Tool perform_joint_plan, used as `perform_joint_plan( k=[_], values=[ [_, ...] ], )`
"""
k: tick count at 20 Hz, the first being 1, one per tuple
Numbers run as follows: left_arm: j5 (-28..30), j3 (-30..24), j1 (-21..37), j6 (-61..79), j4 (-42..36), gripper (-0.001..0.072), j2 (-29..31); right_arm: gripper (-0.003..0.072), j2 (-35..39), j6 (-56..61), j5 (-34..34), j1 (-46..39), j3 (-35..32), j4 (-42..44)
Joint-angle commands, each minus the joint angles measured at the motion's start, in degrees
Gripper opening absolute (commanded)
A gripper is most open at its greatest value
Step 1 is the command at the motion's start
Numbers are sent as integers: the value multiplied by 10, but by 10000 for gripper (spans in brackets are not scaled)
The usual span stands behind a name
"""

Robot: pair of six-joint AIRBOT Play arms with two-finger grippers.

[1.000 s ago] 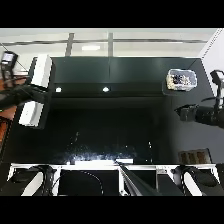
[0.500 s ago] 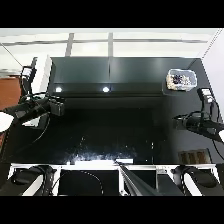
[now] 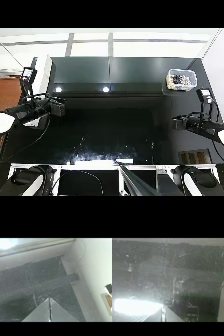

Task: Fold the box and place the chain.

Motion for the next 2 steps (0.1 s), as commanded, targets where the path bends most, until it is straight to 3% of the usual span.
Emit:
perform_joint_plan(
  k=[1, 2],
  values=[
    [1, 0, 0, 0, 0, 26, 0, 46, 1, 0, 0, 0, 0, 0],
    [1, 0, 0, 0, 0, 25, 0, 46, 1, 0, 0, 0, 0, 0]
  ],
)
